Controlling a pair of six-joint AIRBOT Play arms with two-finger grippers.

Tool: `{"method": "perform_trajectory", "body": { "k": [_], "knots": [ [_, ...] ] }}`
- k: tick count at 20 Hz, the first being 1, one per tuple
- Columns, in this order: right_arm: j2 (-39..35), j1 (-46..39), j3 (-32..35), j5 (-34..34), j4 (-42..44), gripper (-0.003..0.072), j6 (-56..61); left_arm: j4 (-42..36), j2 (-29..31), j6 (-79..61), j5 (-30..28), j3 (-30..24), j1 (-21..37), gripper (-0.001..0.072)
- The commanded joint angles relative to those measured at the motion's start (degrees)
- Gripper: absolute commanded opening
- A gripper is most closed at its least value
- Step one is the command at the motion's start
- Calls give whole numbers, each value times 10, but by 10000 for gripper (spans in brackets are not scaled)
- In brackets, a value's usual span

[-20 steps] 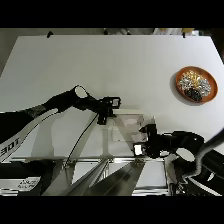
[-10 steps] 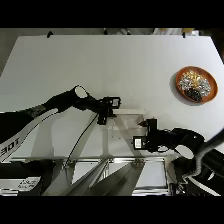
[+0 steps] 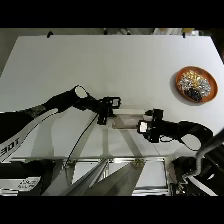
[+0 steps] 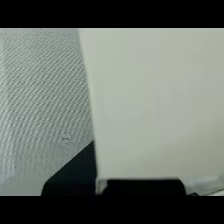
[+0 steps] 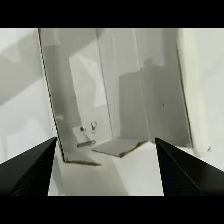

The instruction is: Fold the box and place the chain.

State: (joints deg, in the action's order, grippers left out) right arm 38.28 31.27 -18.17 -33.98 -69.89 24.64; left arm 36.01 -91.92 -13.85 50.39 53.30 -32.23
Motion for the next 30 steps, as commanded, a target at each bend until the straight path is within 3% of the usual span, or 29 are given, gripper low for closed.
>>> {"method": "perform_trajectory", "body": {
  "k": [1,9,21,30],
  "knots": [
    [8,-47,-4,-34,48,688,-48,0,0,0,0,0,0,13],
    [85,-145,-4,-70,250,689,-244,0,0,0,0,0,0,13],
    [182,-181,-4,-91,380,689,-410,0,0,0,0,0,0,13],
    [242,-181,-4,-92,386,687,-432,0,0,0,0,0,0,13]
  ]
}}
